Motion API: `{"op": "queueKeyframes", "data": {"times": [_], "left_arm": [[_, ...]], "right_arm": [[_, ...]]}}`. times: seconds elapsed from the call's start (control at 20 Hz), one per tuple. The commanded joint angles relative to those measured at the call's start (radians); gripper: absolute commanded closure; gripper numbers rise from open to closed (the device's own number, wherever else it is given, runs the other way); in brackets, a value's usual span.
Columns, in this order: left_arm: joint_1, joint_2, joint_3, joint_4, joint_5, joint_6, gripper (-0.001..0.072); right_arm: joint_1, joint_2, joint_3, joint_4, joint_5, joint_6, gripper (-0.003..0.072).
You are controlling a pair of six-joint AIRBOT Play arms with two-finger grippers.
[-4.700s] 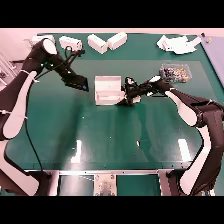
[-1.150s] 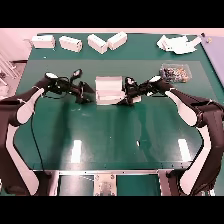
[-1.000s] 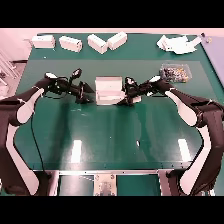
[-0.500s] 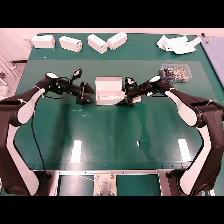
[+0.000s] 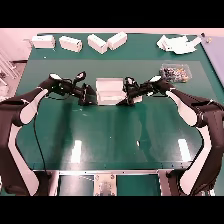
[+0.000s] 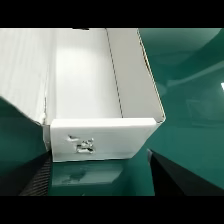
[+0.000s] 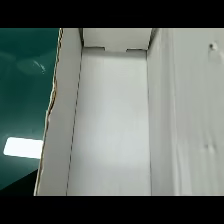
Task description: Fold the box and place the chain.
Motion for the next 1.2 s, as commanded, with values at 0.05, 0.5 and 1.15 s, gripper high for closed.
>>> {"op": "queueKeyframes", "data": {"times": [0.05, 0.5, 1.15], "left_arm": [[0.015, -0.001, 0.0, -0.005, 0.032, 0.0, -0.0011], [0.021, -0.001, 0.0, -0.033, -0.027, 0.017, -0.0011], [-0.012, -0.002, 0.0, -0.019, -0.031, 0.006, -0.0011]], "right_arm": [[0.001, 0.0, 0.0, -0.001, 0.003, 0.0, 0.0123], [0.001, 0.0, 0.0, -0.001, 0.003, 0.0, 0.0123], [0.001, 0.0, 0.0, -0.001, 0.003, 0.0, 0.0123]]}}
